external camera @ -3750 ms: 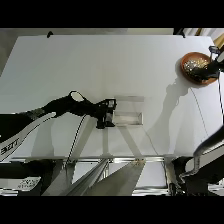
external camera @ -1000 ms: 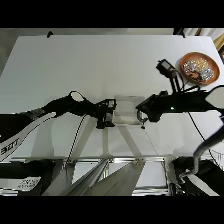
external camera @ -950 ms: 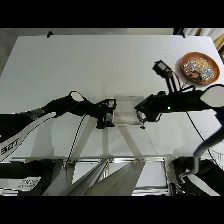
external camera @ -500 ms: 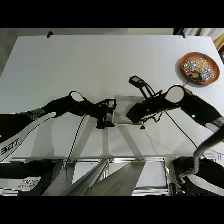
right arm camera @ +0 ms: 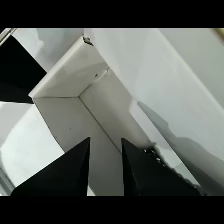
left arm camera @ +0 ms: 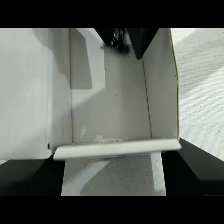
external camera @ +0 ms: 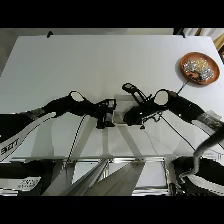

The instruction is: Fold the box and place the chain.

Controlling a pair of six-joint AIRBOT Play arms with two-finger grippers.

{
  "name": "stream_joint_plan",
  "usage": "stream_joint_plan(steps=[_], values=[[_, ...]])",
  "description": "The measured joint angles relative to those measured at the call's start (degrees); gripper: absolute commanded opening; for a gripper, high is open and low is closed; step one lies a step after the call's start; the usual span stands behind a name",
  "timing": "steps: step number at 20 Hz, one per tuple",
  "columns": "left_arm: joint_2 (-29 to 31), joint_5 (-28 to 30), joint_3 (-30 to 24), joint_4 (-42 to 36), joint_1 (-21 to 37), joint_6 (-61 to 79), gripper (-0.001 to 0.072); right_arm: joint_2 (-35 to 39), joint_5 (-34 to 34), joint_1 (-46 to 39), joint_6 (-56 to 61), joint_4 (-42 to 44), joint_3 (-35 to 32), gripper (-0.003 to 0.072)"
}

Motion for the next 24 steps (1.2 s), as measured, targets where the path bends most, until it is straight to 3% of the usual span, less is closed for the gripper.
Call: stream_joint_plan(steps=[7, 15, 24], values=[[0.00, 0.00, 0.00, 0.00, 0.00, 0.00, 0.0208, 8.20, 2.08, -0.37, 1.90, -3.50, 0.00, 0.0232], [0.00, 0.00, 0.00, 0.02, 0.00, 0.00, 0.0208, 20.17, 12.26, -9.38, 13.07, -27.04, -0.68, 0.0226], [0.00, 0.00, 0.00, 0.00, 0.00, 0.00, 0.0208, 18.84, 5.29, -13.60, 12.66, -31.82, -11.13, 0.0227]])
